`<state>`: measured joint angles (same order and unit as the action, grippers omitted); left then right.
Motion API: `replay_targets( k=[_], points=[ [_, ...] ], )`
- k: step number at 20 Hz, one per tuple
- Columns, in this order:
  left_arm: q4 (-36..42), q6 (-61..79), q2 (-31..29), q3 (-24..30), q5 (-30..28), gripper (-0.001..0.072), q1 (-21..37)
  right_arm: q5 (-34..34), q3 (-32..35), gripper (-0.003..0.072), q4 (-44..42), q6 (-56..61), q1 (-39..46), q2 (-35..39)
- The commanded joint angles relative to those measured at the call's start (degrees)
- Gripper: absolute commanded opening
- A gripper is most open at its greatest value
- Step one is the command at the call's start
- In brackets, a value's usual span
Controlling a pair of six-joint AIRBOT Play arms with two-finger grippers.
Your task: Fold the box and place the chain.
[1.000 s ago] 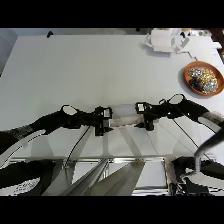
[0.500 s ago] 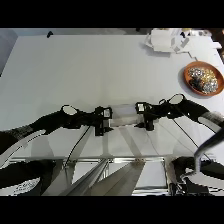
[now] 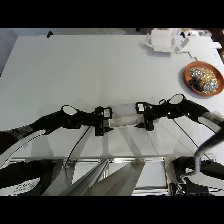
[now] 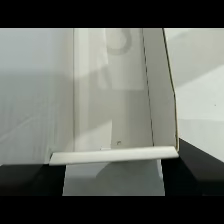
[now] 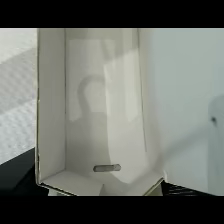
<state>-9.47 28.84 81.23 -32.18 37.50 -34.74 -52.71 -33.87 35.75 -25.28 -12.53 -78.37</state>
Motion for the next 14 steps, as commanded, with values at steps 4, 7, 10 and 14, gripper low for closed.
replay_targets(
  k=[4,7,10,14],
  points=[
    [-0.39,0.09,0.00,-0.02,0.15,0.0138,0.02,-1.70,-0.09,0.0700,5.49,9.35,0.04,4.37],
    [-0.39,0.09,0.00,-0.02,0.24,0.0138,0.00,-5.07,-0.09,0.0692,15.80,19.54,0.04,9.05],
    [-0.39,0.09,0.00,-0.02,0.24,0.0138,0.00,-9.92,-0.09,0.0639,23.28,27.67,0.04,14.62],
    [-0.39,0.07,0.00,-0.02,0.24,0.0138,0.00,-15.85,-0.09,0.0364,23.65,31.71,0.04,24.52]
  ],
)
